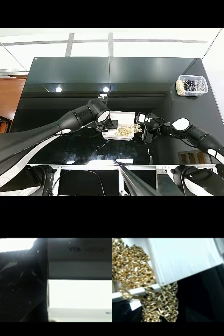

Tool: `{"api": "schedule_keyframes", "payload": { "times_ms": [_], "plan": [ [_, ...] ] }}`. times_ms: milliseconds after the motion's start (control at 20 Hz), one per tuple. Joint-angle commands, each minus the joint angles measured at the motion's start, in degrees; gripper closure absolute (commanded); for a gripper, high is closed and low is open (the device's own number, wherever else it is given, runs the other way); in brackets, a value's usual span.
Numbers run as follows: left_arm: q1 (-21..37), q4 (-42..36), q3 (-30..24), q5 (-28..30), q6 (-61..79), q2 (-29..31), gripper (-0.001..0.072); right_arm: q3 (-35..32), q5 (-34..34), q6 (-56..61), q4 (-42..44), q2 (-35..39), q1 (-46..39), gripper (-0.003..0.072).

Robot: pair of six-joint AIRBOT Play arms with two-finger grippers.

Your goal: Fold the box and place the chain.

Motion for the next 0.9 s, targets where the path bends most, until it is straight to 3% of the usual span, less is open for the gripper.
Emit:
{"api": "schedule_keyframes", "payload": {
  "times_ms": [0, 50, 100, 400, 550, 850],
  "plan": [
    [0.02, 0.00, 0.02, -0.02, 0.00, -0.02, 0.0683, 0.09, 2.14, 0.04, -2.25, -0.11, 0.02, 0.0186],
    [0.02, 0.00, 0.02, 0.00, 0.00, -0.02, 0.0683, 0.09, 2.12, 0.42, -2.27, -0.11, 0.02, 0.0344],
    [0.02, 0.00, 0.02, 0.00, 0.00, -0.02, 0.0683, 0.09, 2.19, 0.42, -2.25, -0.11, 0.02, 0.0647],
    [0.02, 0.00, 0.02, -0.02, 0.00, -0.02, 0.0683, 0.46, 2.08, 6.75, -2.32, 1.38, -0.13, 0.0672],
    [0.02, 0.00, 0.02, -0.02, 0.00, -0.02, 0.0683, 0.46, 2.45, 22.25, -2.84, 6.58, -2.34, 0.0672],
    [0.02, -0.02, 0.02, -0.02, 0.00, -0.02, 0.0683, 3.91, 16.63, 41.22, -8.15, 23.39, -7.65, 0.0672]
  ]
}}
